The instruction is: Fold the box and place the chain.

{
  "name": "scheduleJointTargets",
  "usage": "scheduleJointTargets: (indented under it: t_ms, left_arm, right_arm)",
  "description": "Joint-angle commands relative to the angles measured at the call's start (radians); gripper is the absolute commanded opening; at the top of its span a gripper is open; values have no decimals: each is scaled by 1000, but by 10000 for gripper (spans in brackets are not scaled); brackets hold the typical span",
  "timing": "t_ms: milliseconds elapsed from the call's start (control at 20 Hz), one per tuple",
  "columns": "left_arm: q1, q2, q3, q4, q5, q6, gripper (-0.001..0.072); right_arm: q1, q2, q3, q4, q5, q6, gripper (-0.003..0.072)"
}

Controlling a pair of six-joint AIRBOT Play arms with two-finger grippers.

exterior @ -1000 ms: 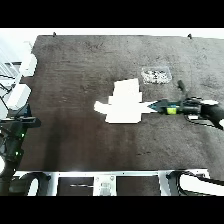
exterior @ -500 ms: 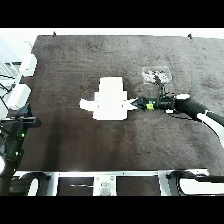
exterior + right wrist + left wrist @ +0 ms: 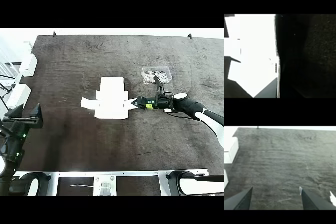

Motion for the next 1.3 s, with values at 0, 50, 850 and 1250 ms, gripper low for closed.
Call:
scheduleJointTargets:
  t_ms: [0,50,850,1250]
  left_arm:
    - [0,0,3,4,-152,98,671]
    - [1,0,10,4,-216,126,670]
    - [-2,-1043,669,11,-779,129,671]
    - [-35,-1412,1100,222,-962,-154,671]
  right_arm:
    - [-1,-1,-13,-6,-11,-5,8]
    - [0,-1,-18,-6,-17,-6,8]
    - [21,-1,-86,252,-39,-384,8]
    - [21,-1,-98,293,-46,-481,8]
